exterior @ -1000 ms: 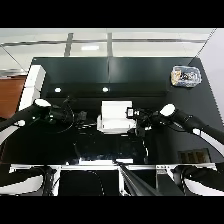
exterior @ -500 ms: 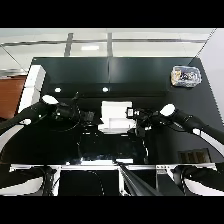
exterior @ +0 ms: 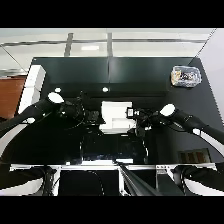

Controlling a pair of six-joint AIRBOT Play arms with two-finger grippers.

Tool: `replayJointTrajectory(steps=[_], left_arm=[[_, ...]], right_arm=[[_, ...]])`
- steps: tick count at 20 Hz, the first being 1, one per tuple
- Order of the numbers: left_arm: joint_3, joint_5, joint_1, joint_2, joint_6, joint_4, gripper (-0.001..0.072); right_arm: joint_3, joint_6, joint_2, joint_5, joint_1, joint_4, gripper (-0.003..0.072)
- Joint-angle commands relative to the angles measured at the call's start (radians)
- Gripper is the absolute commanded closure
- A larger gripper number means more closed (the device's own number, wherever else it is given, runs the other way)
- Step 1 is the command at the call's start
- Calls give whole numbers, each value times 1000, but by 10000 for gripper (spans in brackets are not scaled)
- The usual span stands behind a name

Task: Fold the box and place the chain.

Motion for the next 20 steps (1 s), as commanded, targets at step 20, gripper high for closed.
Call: replayJointTrajectory(steps=[20], left_arm=[[182, 46, -240, 0, -622, 441, 321]], right_arm=[[0, 0, 0, 0, 1, 0, 561]])
